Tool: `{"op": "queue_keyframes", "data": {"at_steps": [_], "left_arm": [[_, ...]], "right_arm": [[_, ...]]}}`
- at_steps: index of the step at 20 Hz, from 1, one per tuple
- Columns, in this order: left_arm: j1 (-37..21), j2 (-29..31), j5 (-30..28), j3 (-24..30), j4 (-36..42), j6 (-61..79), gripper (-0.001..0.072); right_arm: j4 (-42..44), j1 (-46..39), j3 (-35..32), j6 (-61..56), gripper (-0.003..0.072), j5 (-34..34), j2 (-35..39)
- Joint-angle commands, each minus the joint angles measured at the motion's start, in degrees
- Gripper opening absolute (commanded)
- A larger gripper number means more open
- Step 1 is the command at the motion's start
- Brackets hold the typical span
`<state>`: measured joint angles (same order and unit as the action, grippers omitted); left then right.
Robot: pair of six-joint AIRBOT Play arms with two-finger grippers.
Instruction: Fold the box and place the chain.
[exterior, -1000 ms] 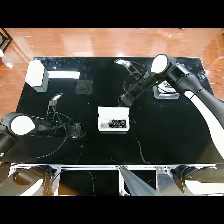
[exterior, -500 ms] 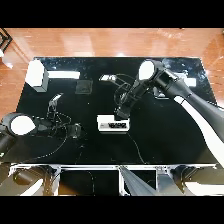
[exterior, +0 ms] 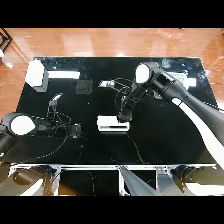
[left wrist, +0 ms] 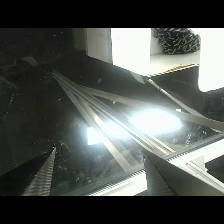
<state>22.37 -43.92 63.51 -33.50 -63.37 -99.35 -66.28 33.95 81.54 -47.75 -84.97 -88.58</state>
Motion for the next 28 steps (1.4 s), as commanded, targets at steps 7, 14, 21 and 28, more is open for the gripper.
{"op": "queue_keyframes", "data": {"at_steps": [7, 14, 21, 28], "left_arm": [[0.0, 0.0, -0.1, 0.0, -0.2, 0.0, 0.0642], [0.0, 0.0, -0.1, 0.0, -0.2, 0.0, 0.0642], [0.0, 0.0, 0.0, 0.0, -0.2, 0.0, 0.0642], [0.0, 0.0, 0.4, 0.0, -0.2, 0.0, 0.0641]], "right_arm": [[-4.3, 2.0, 0.0, -1.1, 0.07, 1.0, -0.2], [-7.3, 3.5, 0.0, -2.6, 0.0699, 3.4, -0.2], [-5.9, 3.7, 0.0, -5.3, 0.0701, -0.1, -0.2], [-4.2, 3.7, 0.0, -9.4, 0.0701, 0.8, -0.1]]}}
